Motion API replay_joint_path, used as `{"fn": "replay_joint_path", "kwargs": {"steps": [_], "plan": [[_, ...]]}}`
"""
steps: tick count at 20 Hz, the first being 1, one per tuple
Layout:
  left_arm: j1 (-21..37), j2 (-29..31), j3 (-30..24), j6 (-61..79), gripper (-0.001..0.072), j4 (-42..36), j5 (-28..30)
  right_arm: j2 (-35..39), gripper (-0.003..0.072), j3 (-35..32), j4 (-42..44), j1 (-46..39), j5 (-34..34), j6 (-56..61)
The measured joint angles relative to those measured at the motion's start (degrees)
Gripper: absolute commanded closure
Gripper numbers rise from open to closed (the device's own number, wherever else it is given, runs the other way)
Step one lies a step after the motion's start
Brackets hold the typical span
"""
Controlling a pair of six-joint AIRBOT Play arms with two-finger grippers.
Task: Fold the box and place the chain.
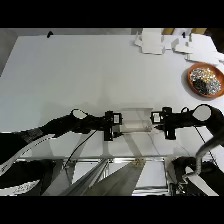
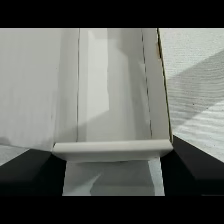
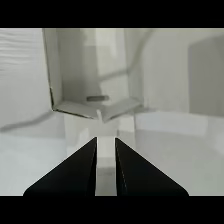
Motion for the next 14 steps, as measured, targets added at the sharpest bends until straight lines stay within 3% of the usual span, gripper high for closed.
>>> {"fn": "replay_joint_path", "kwargs": {"steps": [8,9,12,14], "plan": [[0.02,0.0,-0.02,0.09,0.0501,0.2,0.04,-5.38,0.0552,-0.83,10.88,0.0,0.44,-6.36],[0.02,0.0,-0.02,0.09,0.0501,0.17,0.04,-5.62,0.0525,-1.16,12.26,0.0,-0.07,-6.8],[0.02,0.0,-0.02,0.07,0.0501,0.15,0.09,-6.08,0.0325,-2.54,16.24,0.0,-1.46,-8.0],[0.02,0.0,-0.02,0.07,0.0501,0.15,0.11,-6.19,0.0321,-3.41,18.03,0.0,-2.14,-8.26]]}}
